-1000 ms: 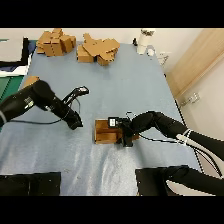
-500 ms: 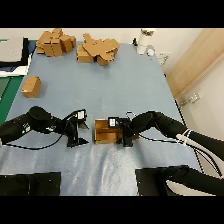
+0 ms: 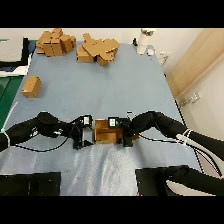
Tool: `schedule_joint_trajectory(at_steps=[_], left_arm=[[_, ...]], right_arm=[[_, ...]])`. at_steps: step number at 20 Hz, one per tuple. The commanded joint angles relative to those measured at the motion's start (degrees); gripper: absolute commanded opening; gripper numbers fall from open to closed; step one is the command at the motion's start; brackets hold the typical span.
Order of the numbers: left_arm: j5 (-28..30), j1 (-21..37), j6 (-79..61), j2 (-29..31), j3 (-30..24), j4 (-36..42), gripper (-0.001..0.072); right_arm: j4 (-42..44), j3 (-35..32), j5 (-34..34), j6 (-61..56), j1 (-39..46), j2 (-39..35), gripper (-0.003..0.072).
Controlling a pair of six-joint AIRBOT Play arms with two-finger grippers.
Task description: Fold the box.
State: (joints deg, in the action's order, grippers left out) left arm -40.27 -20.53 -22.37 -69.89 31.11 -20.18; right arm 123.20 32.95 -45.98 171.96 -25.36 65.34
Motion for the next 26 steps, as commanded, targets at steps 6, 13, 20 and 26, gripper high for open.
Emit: schedule_joint_trajectory(at_steps=[6, 13, 20, 26], left_arm=[[1.3, -1.6, -3.1, -1.6, 0.3, 5.1, 0.0720], [4.5, -4.2, -3.0, -1.8, 0.4, 4.7, 0.0720], [4.7, -5.2, -0.8, -3.2, 2.1, 4.2, 0.0720], [3.2, -6.0, 3.9, -4.7, 4.1, -1.7, 0.0720]], right_arm=[[0.0, 0.0, 0.0, 0.0, 0.0, 0.0, 0.0599], [0.0, 0.0, 0.0, 0.0, 0.0, 0.0, 0.0599], [0.0, 0.0, 0.0, 0.0, 0.0, 0.0, 0.0600], [0.0, 0.0, 0.0, 0.0, 0.0, 0.0, 0.0599]])
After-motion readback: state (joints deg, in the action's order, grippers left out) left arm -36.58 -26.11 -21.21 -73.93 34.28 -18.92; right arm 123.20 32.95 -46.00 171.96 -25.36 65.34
